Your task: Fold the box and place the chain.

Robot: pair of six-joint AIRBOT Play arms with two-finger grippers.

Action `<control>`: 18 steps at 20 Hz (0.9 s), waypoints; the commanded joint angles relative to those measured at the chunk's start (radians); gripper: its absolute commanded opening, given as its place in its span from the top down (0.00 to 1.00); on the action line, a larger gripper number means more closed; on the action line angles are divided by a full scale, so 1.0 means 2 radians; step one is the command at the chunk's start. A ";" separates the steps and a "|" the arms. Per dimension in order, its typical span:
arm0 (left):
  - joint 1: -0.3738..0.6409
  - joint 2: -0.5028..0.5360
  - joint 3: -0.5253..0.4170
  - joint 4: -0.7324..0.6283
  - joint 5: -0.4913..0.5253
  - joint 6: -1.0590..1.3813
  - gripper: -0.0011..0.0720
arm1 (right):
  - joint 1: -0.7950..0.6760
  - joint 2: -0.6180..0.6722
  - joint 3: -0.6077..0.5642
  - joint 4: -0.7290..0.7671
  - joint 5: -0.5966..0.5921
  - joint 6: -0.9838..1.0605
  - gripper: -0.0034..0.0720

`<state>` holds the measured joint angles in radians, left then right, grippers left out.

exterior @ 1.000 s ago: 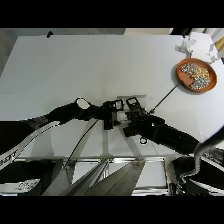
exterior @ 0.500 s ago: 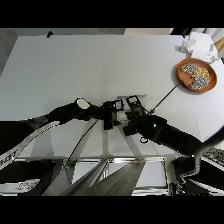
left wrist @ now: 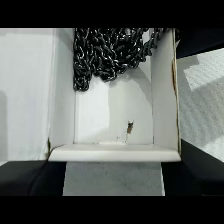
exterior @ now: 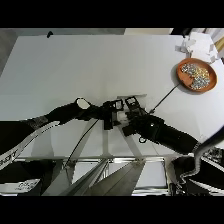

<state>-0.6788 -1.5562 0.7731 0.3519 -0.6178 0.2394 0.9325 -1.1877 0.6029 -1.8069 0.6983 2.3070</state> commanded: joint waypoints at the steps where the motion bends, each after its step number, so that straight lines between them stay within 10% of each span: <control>1: 0.000 0.000 0.000 0.000 0.000 0.000 0.64 | 0.000 0.003 0.000 -0.002 0.000 0.000 0.92; 14: 0.000 0.000 0.000 0.000 0.000 0.000 0.64 | 0.001 0.119 0.000 -0.003 0.050 -0.006 0.93; 18: 0.000 0.000 0.000 0.000 0.000 0.000 0.64 | 0.001 0.089 -0.009 0.009 0.052 -0.015 0.59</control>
<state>-0.6788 -1.5562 0.7734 0.3523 -0.6178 0.2394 0.9344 -0.9905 0.5941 -1.8053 0.7940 2.2852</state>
